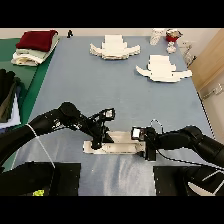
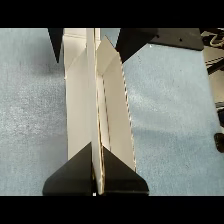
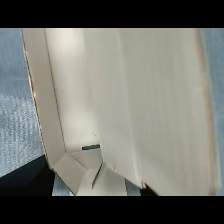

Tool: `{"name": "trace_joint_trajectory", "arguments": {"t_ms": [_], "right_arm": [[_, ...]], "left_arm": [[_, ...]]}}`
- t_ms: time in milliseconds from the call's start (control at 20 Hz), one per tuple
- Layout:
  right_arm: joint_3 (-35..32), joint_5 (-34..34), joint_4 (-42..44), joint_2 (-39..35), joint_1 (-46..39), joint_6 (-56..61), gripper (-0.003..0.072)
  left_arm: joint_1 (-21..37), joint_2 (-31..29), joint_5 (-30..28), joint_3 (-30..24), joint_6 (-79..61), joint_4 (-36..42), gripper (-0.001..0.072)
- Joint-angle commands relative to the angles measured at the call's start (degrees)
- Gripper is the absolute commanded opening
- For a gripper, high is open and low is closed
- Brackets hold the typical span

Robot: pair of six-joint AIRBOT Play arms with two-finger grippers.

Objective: Fold the box.

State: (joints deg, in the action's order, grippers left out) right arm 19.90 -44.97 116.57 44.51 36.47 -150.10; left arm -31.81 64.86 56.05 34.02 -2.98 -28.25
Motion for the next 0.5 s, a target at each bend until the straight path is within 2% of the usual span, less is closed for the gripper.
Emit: {"name": "trace_joint_trajectory", "arguments": {"t_ms": [0,150,250,450], "right_arm": [[-0.2,1.8,0.7,1.4,0.1,-1.6,0.072],[-0.3,2.2,1.9,2.3,0.1,-4.7,0.0719],[-0.6,2.1,2.4,2.2,0.1,-6.2,0.0661],[-1.1,1.9,3.2,1.1,0.1,-7.1,0.0661]], "left_arm": [[0.0,0.0,0.0,0.0,0.0,0.0,0.0015],[0.0,0.0,0.0,0.0,0.0,0.0,0.0015],[0.0,0.0,0.0,0.0,0.0,0.0,0.0015],[0.0,0.0,0.0,0.0,0.0,0.0,0.0015]]}}
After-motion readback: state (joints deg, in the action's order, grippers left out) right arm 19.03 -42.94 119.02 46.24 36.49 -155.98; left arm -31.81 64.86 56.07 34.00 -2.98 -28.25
